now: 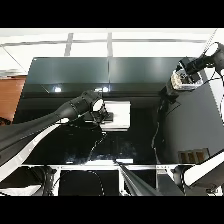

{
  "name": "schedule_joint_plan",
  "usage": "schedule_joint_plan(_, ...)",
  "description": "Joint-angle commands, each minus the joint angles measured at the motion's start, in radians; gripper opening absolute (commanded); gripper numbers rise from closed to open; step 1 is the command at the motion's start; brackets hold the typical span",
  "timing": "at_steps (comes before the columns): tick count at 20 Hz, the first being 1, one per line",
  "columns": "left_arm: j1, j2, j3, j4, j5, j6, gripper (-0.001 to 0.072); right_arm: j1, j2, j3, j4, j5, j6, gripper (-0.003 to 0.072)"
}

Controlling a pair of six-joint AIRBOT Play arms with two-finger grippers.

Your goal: Fold the box and place the chain.

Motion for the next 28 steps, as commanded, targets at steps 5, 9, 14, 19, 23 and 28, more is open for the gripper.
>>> schedule_joint_plan(5, 0.000, -0.001, 0.000, 0.000, -0.001, 0.000, 0.0027, -0.004, -0.049, 0.010, 0.016, 0.004, -0.011, 0.0554)
schedule_joint_plan(9, 0.000, -0.001, 0.000, 0.000, 0.000, 0.000, 0.0027, -0.016, -0.039, 0.026, 0.034, 0.036, -0.160, 0.0020)
schedule_joint_plan(14, 0.000, -0.001, 0.000, 0.000, 0.000, 0.000, 0.0027, -0.043, 0.099, 0.039, 0.003, 0.111, -0.432, 0.0018)
schedule_joint_plan(19, 0.000, -0.001, 0.000, 0.000, 0.002, 0.000, 0.0027, -0.047, 0.324, 0.039, -0.044, 0.186, -0.621, 0.0018)
schedule_joint_plan(23, 0.000, -0.001, 0.000, 0.000, 0.002, 0.000, 0.0027, -0.051, 0.524, 0.039, -0.035, 0.169, -0.678, 0.0016)
schedule_joint_plan(28, 0.000, -0.001, 0.000, 0.000, 0.000, 0.000, 0.0027, -0.050, 0.695, 0.039, 0.050, 0.163, -0.691, 0.0015)
